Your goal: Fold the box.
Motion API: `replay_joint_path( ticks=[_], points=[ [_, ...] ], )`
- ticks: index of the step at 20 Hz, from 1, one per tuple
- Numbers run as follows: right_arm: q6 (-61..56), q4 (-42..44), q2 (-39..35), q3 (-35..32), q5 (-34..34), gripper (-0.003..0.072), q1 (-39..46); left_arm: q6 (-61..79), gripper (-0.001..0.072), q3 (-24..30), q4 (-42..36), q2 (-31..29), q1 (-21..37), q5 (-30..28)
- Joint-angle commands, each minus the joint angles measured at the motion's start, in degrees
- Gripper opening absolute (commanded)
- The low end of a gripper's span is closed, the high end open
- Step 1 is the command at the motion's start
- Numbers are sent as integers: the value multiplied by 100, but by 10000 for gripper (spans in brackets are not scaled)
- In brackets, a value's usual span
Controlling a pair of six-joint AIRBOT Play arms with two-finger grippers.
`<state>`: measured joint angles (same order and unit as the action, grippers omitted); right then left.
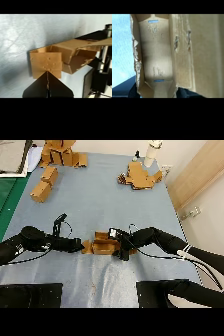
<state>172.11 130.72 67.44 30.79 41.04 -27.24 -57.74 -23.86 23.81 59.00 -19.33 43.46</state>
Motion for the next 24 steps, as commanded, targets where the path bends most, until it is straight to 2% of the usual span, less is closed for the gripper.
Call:
replay_joint_path(
  ticks=[1,4,7,9,13,17,24],
  points=[
    [0,2,0,-2,0,499,2,415,11,26,-442,20,2,131],
    [0,2,0,-2,0,500,2,341,10,28,-109,-26,160,96],
    [0,0,0,-2,0,499,2,-586,10,22,903,-337,787,-94],
    [0,0,0,-2,0,499,2,-979,10,22,1368,-400,1001,66],
    [0,0,0,-2,-2,499,2,-975,10,22,1296,-70,675,48],
    [0,0,0,-2,0,499,2,-608,11,-13,699,304,273,-149],
    [0,0,0,-2,-2,499,2,-595,10,-140,623,393,216,-199]
  ],
)
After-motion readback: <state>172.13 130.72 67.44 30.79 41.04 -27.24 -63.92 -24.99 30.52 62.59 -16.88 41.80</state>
